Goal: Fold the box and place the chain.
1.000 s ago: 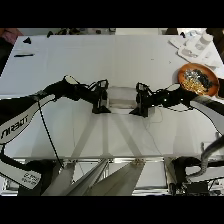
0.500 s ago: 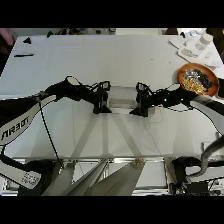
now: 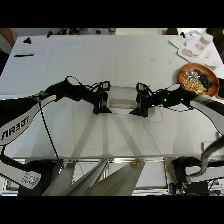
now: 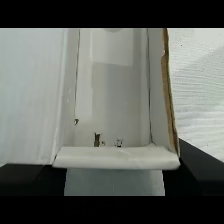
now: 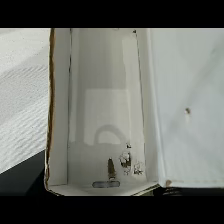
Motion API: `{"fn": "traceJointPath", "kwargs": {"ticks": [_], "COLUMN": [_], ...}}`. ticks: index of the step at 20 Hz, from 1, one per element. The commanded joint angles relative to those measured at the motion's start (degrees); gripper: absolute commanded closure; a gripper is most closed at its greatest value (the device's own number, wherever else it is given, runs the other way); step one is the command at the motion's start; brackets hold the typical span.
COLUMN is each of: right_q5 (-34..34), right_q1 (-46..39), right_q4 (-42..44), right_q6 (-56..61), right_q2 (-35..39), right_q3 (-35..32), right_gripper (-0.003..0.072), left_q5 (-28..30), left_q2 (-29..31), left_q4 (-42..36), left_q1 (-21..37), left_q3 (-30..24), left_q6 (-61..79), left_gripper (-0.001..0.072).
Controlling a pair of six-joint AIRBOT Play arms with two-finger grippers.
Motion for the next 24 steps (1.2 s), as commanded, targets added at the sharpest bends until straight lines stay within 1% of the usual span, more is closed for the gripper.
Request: {"fn": "traceJointPath", "kwargs": {"ticks": [1, 9, 10, 11, 12, 17, 19, 24], "right_q5": [-0.1, 0.1, 0.0, -0.2, -0.3, -0.5, -1.1, -3.6], "right_q1": [0.0, 0.0, 0.0, 0.0, 0.0, 0.0, 0.0, 0.0], "right_q4": [0.0, 0.2, 0.3, 0.3, 0.2, -2.0, -6.5, -19.9], "right_q6": [0.0, 0.0, 0.0, 0.0, 0.0, 0.0, 0.2, 10.3], "right_q2": [0.0, 0.0, 0.0, 0.0, 0.2, 4.3, 6.7, 11.7], "right_q3": [0.0, 0.0, 0.0, 0.0, 0.0, 0.0, 0.0, 0.0], "right_gripper": [0.0184, 0.0184, 0.0146, 0.0038, -0.0022, -0.0021, -0.002, -0.0014], "left_q5": [-0.2, -0.2, -0.2, -0.2, -0.2, -0.2, -0.2, -0.2], "left_q2": [0.0, 0.0, 0.0, 0.0, 0.0, 0.0, 0.0, 0.0], "left_q4": [0.0, 0.0, 0.0, 0.0, 0.0, 0.0, -0.1, -0.1], "left_q1": [0.0, 0.0, 0.0, 0.0, 0.0, 0.0, 0.0, 0.0], "left_q3": [0.0, 0.0, 0.0, 0.0, 0.0, 0.0, 0.0, 0.0], "left_q6": [0.1, 0.1, 0.1, 0.1, 0.1, 0.1, 0.1, 0.1], "left_gripper": [0.0479, 0.0479, 0.0479, 0.0479, 0.0479, 0.0479, 0.0479, 0.0479]}}
